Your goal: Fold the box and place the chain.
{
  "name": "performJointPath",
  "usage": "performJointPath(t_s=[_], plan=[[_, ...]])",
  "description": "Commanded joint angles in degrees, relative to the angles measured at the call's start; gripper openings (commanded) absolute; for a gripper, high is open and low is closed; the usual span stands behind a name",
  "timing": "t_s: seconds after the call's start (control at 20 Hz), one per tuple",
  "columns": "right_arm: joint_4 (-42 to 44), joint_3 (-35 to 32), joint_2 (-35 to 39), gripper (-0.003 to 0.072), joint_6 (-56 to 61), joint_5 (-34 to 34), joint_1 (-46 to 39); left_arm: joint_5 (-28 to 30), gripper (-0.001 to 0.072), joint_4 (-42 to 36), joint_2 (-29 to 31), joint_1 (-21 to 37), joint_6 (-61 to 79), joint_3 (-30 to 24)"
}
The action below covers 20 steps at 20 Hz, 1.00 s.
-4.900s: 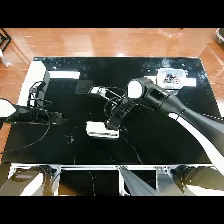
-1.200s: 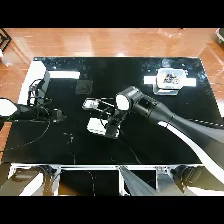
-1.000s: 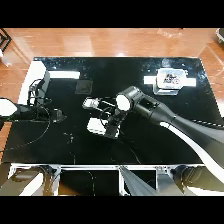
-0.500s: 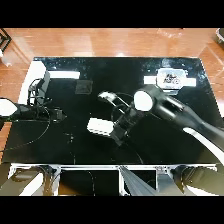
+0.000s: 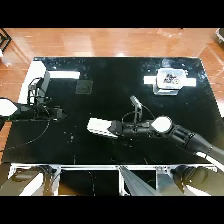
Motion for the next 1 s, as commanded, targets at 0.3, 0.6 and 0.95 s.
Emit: performJointPath(t_s=[0.3, 0.6, 0.95], plan=[[6.73, -1.79, -3.61, 0.0029, -0.83, -3.23, -0.04, 0.22, 0.0509, -0.90, -0.57, -0.04, 0.02, 0.00], [5.33, -1.79, -6.01, 0.0029, -0.83, -2.64, -0.07, 0.22, 0.0509, -0.90, -0.74, -0.04, 0.02, 0.00], [5.53, -1.18, -5.90, 0.0029, -3.28, 0.68, -0.09, -0.09, 0.0509, -1.53, -0.74, -0.04, 0.04, 0.04]])
